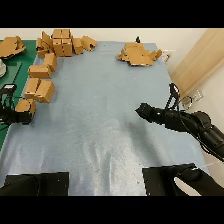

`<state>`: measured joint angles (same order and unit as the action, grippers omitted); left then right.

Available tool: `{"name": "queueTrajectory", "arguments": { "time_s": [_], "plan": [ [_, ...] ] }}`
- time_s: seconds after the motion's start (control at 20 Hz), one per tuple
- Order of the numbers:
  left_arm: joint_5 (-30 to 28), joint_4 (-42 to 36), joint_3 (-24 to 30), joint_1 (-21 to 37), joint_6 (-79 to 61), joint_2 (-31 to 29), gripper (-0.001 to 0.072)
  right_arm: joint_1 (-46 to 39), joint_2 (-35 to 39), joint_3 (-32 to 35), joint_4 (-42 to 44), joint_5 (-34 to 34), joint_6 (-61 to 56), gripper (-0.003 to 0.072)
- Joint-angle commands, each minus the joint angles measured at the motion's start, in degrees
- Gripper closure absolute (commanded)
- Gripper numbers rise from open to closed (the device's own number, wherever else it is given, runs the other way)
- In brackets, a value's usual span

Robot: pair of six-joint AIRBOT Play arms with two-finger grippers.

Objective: Fold the box.

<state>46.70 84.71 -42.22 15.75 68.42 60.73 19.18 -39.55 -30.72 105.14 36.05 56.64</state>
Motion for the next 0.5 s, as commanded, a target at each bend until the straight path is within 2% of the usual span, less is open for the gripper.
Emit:
{"name": "queueTrajectory", "arguments": {
  "time_s": [0.0,0.25,0.3,0.35,0.4,0.45],
  "plan": [
    [-0.96,-0.98,-2.08,0.07,0.02,3.08,0.0323,-0.04,-0.13,-0.04,0.04,-0.02,-0.07,0.046],
    [-1.25,-0.98,-3.41,0.02,-0.02,5.05,0.0321,-0.04,-0.13,-0.04,0.04,-0.02,-0.07,0.046],
    [-1.25,-0.94,-3.45,0.02,-0.07,5.05,0.0297,-0.04,-0.13,-0.04,0.02,-0.02,-0.07,0.046],
    [-1.11,-0.94,-3.45,0.07,-0.04,5.01,0.008,-0.04,-0.13,-0.04,0.02,-0.04,-0.04,0.046],
    [-0.98,-0.92,-3.45,0.07,0.0,5.01,0.0018,-0.04,-0.13,-0.04,0.04,-0.02,-0.04,0.046],
    [-0.55,-0.92,-3.45,0.07,0.0,5.01,0.0018,-0.04,-0.13,-0.04,0.02,-0.04,-0.07,0.046]
  ]
}}
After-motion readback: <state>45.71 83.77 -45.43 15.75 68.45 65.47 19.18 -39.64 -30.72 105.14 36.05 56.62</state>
